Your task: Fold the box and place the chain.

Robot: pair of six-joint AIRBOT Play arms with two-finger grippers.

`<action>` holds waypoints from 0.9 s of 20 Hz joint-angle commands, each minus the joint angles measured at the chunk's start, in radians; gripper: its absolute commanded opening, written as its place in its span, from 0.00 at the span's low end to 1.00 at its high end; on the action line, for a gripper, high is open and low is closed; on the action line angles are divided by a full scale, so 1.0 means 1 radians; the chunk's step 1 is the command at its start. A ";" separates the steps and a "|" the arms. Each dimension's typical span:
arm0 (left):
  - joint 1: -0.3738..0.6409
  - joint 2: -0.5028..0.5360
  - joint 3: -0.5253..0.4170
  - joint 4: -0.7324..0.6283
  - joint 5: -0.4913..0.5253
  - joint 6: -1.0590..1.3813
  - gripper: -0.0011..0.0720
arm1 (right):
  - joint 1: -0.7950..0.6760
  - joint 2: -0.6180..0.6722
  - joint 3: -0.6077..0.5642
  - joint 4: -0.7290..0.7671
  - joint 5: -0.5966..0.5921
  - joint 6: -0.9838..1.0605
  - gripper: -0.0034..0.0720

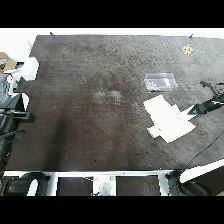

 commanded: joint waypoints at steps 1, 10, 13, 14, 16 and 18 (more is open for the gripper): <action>-0.001 0.001 -0.001 0.000 0.001 0.000 0.03 | 0.006 -0.013 -0.067 0.029 0.056 -0.096 0.53; -0.001 0.001 -0.001 0.000 0.000 0.000 0.03 | 0.009 0.110 -0.204 0.254 0.165 -0.145 0.05; -0.001 0.001 -0.001 0.000 0.000 0.000 0.03 | 0.039 0.248 -0.391 0.404 0.119 -0.145 0.05; -0.001 0.001 -0.001 0.000 0.000 0.000 0.03 | 0.065 0.299 -0.462 0.434 0.087 -0.145 0.05; -0.001 0.001 -0.001 0.000 0.000 0.000 0.03 | 0.149 0.403 -0.618 0.508 -0.021 -0.138 0.05; -0.001 0.001 -0.001 0.000 0.000 0.000 0.03 | 0.266 0.495 -0.766 0.624 -0.139 -0.122 0.05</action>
